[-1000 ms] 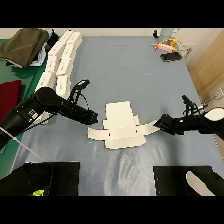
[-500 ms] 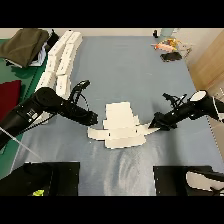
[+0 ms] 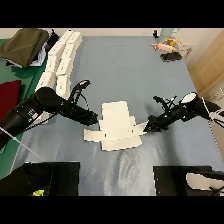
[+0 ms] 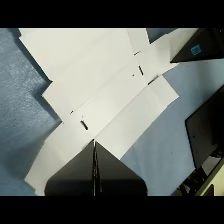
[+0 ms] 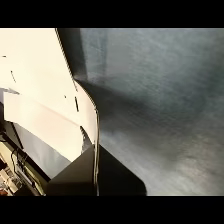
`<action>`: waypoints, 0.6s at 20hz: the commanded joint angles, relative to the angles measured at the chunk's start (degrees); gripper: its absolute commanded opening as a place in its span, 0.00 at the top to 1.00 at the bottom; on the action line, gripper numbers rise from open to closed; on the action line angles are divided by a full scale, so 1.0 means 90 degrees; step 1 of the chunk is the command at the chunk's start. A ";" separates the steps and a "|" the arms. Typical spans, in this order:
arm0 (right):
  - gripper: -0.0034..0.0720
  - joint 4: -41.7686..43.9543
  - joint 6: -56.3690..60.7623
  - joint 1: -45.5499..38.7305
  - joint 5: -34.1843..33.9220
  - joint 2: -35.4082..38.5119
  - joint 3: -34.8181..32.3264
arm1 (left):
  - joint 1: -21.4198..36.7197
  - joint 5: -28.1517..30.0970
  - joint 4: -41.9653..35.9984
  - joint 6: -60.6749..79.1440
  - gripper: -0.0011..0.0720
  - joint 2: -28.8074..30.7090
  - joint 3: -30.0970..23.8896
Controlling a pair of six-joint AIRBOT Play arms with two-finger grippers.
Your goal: Fold the box.
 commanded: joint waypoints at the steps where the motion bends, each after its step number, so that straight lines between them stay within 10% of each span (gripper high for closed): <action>1: 0.95 0.0437 -0.0231 0.0284 -0.1100 0.0835 -0.0852 | 0.0112 0.0206 0.0245 -0.0427 0.97 -0.0005 0.0007; 2: 0.95 0.0459 -0.0219 0.0415 -0.1503 0.1282 -0.1224 | 0.0274 0.0192 0.0406 -0.0697 0.96 -0.0034 0.0007; 3: 0.95 0.0500 -0.0182 0.0542 -0.1817 0.1690 -0.1530 | 0.0483 0.0097 0.0423 -0.0665 0.76 -0.0097 0.0007; 4: 0.95 0.0498 -0.0129 0.0682 -0.2047 0.2103 -0.1787 | 0.0712 0.0000 0.0420 -0.0675 0.34 -0.0185 0.0007; 5: 0.95 0.0471 -0.0068 0.0801 -0.2195 0.2453 -0.1960 | 0.0894 -0.0036 0.0398 -0.0629 0.28 -0.0265 0.0007; 12: 0.95 -0.0029 -0.0061 0.1348 -0.2336 0.3320 -0.2164 | 0.1299 0.0376 -0.0979 0.1622 0.28 -0.1435 0.0039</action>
